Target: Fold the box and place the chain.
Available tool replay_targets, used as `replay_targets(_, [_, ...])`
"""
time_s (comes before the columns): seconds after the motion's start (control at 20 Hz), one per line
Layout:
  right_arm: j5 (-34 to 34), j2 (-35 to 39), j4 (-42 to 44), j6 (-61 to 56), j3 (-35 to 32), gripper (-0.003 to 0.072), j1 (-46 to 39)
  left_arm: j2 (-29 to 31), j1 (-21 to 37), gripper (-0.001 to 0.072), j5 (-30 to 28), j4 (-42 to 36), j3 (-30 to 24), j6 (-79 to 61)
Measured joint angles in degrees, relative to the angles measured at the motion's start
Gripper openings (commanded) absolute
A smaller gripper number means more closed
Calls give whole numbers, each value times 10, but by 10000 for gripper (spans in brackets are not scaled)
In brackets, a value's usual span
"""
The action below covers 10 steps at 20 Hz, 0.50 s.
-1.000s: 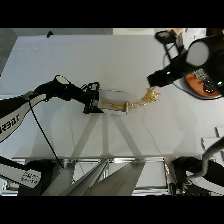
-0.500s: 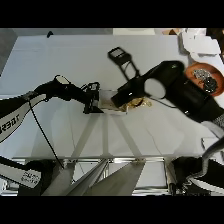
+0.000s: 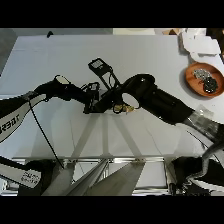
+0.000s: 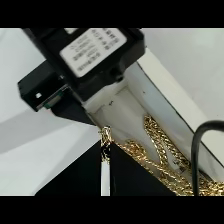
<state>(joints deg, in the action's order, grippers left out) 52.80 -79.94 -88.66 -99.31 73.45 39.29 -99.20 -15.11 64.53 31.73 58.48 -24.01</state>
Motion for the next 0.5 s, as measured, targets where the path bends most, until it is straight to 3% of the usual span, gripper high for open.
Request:
replay_targets(0.15, [1,-23,0,-15,0,34,-19,0,0,278,0,0,0,0])
replay_targets(0.25, [2,-33,0,-22,0,295,-33,0,0,278,0,0,0,0])
replay_targets(0.5, [19,-26,0,6,0,314,-54,0,0,278,0,0,0,0])
